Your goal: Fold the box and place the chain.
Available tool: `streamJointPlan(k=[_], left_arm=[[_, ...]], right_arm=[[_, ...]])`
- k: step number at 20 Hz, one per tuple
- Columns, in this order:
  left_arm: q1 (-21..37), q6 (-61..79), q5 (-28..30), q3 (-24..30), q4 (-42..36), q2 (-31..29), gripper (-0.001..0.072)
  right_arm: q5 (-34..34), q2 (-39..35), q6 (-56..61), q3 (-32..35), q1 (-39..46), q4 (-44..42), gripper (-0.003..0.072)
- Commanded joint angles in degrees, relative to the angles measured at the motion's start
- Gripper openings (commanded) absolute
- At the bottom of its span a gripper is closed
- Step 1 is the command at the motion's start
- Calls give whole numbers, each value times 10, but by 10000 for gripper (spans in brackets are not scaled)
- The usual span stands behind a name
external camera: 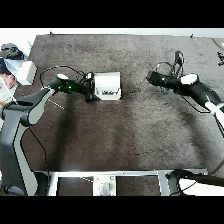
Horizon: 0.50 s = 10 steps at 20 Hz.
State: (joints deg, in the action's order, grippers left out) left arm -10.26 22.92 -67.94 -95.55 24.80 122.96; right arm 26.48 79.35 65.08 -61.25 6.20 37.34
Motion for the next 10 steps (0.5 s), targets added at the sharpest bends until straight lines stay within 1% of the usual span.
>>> streamJointPlan(k=[1,2,4,7,10], left_arm=[[0,0,0,0,0,0,340],[0,0,0,0,0,0,340],[0,0,0,0,0,0,340],[0,0,0,0,0,0,340],[0,0,0,0,0,0,340]], right_arm=[[-9,-84,-11,-1,-60,-8,-7],[-14,-99,-11,-6,-76,-9,-7],[-23,-109,-11,-38,-112,-8,-7],[-31,-102,-34,-95,-158,-7,-7],[-41,-88,-40,-113,-191,-5,-7]])
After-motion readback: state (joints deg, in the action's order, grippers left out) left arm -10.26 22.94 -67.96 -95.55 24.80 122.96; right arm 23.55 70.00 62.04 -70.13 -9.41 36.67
